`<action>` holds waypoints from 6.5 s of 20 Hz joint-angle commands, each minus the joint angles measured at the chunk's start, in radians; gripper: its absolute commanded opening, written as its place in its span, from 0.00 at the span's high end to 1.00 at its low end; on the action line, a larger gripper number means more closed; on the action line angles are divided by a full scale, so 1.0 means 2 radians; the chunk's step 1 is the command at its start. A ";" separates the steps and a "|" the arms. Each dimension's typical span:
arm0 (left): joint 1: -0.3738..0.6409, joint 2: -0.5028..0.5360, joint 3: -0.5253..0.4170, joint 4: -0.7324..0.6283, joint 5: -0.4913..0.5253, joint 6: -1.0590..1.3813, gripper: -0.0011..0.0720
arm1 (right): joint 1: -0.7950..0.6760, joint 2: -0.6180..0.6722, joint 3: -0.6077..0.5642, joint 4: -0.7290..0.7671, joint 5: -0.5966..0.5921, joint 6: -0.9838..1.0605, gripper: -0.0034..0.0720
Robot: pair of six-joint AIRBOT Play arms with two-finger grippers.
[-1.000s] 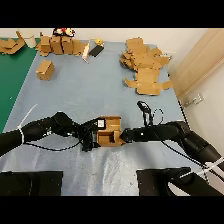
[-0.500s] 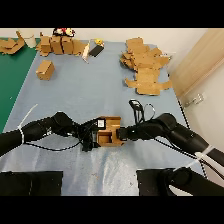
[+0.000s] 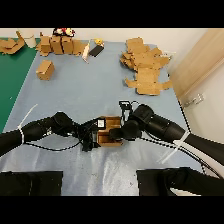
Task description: Fold the box.
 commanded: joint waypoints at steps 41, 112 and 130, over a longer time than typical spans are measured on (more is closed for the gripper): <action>0.000 0.000 0.000 0.000 0.000 0.000 0.33 | -0.157 0.124 -0.052 0.033 0.060 -0.084 0.95; 0.000 0.000 0.000 0.000 0.000 0.000 0.33 | 0.046 0.226 -0.218 0.041 0.354 -0.827 0.67; 0.000 0.000 0.000 0.000 0.000 0.000 0.33 | 0.055 0.226 -0.217 0.068 0.303 -0.827 0.63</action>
